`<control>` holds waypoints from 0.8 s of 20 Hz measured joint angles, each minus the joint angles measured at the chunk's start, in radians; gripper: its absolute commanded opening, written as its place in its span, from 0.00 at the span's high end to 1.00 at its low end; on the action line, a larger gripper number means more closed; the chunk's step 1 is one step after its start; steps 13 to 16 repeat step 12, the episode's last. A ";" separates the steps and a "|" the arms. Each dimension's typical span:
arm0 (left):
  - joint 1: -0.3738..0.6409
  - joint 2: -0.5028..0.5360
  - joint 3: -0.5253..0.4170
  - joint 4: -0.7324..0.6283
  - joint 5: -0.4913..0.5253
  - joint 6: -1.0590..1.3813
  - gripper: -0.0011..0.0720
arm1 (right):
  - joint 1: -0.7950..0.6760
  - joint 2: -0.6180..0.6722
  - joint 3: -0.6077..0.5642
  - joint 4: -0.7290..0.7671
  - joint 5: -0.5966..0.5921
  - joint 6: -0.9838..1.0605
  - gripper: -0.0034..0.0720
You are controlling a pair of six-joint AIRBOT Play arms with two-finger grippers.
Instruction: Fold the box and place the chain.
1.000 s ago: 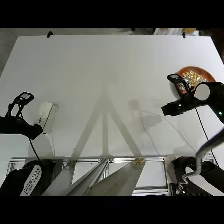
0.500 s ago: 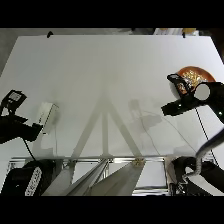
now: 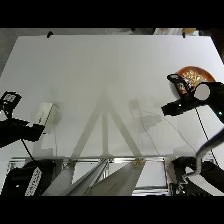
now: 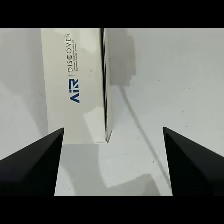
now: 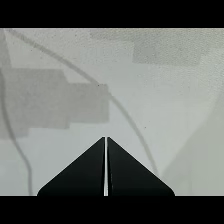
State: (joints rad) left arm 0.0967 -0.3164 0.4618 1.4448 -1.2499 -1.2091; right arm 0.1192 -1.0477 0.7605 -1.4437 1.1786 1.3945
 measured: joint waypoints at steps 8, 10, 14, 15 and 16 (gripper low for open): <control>0.000 0.002 -0.025 -0.001 0.053 -0.010 0.03 | 0.000 0.000 0.000 0.000 0.000 0.000 0.93; 0.000 0.002 -0.026 -0.001 0.066 -0.011 0.03 | 0.000 0.000 0.000 0.000 0.000 0.000 0.93; 0.000 0.002 -0.027 -0.001 0.075 -0.011 0.03 | 0.000 0.000 0.000 0.000 0.000 0.000 0.93; 0.000 0.002 -0.027 -0.001 0.075 -0.011 0.03 | 0.000 0.000 0.000 0.000 0.000 0.000 0.93; 0.000 0.002 -0.027 -0.001 0.075 -0.011 0.03 | 0.000 0.000 0.000 0.000 0.000 0.000 0.93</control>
